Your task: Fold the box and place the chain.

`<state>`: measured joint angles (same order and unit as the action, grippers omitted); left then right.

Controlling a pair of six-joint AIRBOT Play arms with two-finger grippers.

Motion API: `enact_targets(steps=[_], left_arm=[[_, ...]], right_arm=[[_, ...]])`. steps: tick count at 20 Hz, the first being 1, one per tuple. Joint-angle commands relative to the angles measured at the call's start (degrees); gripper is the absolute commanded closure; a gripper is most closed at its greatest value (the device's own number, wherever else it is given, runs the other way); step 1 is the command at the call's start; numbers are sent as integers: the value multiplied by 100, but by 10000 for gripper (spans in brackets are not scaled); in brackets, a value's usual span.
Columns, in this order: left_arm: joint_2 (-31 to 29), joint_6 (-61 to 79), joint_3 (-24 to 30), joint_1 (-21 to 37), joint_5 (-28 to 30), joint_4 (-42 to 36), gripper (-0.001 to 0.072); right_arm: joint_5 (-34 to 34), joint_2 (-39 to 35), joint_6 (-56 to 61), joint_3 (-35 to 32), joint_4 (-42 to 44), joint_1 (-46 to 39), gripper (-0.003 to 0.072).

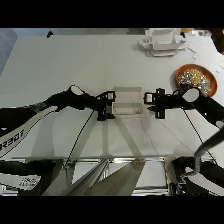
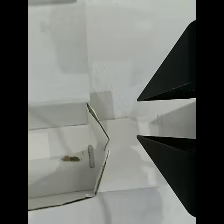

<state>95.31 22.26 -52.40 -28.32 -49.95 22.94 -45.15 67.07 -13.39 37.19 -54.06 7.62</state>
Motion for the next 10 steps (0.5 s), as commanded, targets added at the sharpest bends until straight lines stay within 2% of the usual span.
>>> enact_targets(steps=[1, 2, 4, 10], left_arm=[[-2, 0, 2, 0, 2, 0, 696], [-2, 0, 2, 0, 2, 0, 696], [-2, 0, 2, 0, 2, 0, 696], [-2, 0, 2, 2, 2, 0, 696]], right_arm=[[-240, 168, -564, -17, 531, -72, 469], [-238, 190, -627, -42, 595, -52, 470], [-227, 190, -623, -103, 647, -42, 518], [-33, 190, -973, -426, 1130, -42, 518]])
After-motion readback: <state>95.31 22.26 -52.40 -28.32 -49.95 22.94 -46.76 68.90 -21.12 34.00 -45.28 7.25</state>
